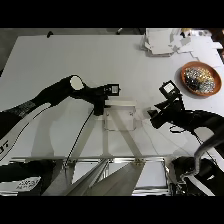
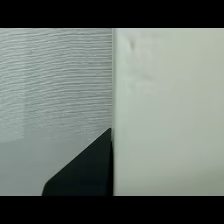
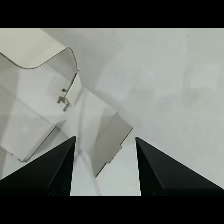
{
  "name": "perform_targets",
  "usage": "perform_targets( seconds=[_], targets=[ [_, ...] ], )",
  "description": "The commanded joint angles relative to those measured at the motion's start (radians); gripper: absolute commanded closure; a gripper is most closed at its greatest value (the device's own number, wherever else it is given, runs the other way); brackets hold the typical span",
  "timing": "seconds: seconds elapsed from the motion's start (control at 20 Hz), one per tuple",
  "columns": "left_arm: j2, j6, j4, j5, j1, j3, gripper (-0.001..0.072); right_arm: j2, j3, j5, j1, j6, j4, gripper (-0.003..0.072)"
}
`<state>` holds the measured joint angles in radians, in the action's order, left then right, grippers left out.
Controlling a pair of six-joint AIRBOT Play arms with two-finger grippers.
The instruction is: Fold the box and place the chain.
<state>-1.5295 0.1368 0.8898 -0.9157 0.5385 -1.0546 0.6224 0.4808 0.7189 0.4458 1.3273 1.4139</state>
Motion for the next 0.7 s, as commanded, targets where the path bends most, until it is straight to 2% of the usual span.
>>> perform_targets(
  seconds=[0.0, 0.2, 0.65],
  targets=[
    [-0.019, 0.033, 0.023, 0.005, 0.006, -0.020, 0.0711, -0.001, 0.001, 0.000, 0.000, -0.001, 0.001, 0.0274],
    [-0.054, 0.032, 0.021, 0.006, 0.006, -0.019, 0.0710, -0.001, 0.001, 0.002, 0.000, -0.001, 0.003, 0.0274],
    [-0.057, 0.024, 0.028, 0.006, 0.006, -0.019, 0.0708, -0.001, 0.001, 0.003, 0.000, -0.001, 0.005, 0.0274]
  ],
)
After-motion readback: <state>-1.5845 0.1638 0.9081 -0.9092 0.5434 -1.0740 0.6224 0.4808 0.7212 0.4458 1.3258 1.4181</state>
